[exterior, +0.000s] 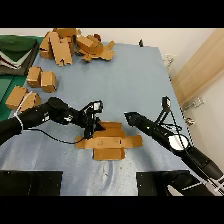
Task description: Fold the box.
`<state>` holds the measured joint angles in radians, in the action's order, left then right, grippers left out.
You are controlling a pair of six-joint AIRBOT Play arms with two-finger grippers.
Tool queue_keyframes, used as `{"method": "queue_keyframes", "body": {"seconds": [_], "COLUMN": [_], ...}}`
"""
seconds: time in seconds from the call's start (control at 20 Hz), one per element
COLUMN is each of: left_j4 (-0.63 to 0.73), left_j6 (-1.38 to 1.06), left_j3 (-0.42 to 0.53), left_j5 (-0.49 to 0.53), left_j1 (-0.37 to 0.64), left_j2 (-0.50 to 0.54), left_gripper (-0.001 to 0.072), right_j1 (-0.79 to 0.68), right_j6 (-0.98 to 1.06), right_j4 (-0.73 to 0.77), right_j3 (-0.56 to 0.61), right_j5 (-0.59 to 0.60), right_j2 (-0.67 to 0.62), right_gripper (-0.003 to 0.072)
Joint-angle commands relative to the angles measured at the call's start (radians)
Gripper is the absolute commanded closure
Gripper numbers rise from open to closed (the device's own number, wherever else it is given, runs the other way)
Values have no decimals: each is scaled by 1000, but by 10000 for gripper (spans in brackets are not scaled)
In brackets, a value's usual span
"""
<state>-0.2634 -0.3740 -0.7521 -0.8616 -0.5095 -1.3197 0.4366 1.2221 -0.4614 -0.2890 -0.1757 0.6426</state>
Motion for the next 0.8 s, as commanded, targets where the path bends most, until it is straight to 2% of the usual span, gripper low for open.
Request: {"method": "queue_keyframes", "body": {"seconds": [0.0, 0.15, 0.3, 0.5, 0.65, 0.75], "left_j4": [31, -10, -127, -130, -113, -111], "left_j6": [-49, -86, -26, -7, 30, 31], "left_j3": [-1, -1, 3, 36, 42, 44], "left_j5": [63, 130, 128, 144, 93, 96], "left_j1": [-19, -19, -19, -19, -21, -21], "left_j2": [5, 35, 41, 42, 42, 42], "left_gripper": [694, 694, 694, 694, 694, 694], "right_j1": [0, 0, -1, 0, -1, 0], "right_j6": [0, 0, 0, 0, 0, 0], "right_j4": [-11, -11, -11, -14, -14, -34], "right_j3": [0, 0, 0, 0, 0, 0], "right_j5": [0, 0, 0, 0, 0, 0], "right_j2": [0, 0, 0, 0, 1, 0], "right_gripper": [347, 347, 347, 347, 348, 347]}}
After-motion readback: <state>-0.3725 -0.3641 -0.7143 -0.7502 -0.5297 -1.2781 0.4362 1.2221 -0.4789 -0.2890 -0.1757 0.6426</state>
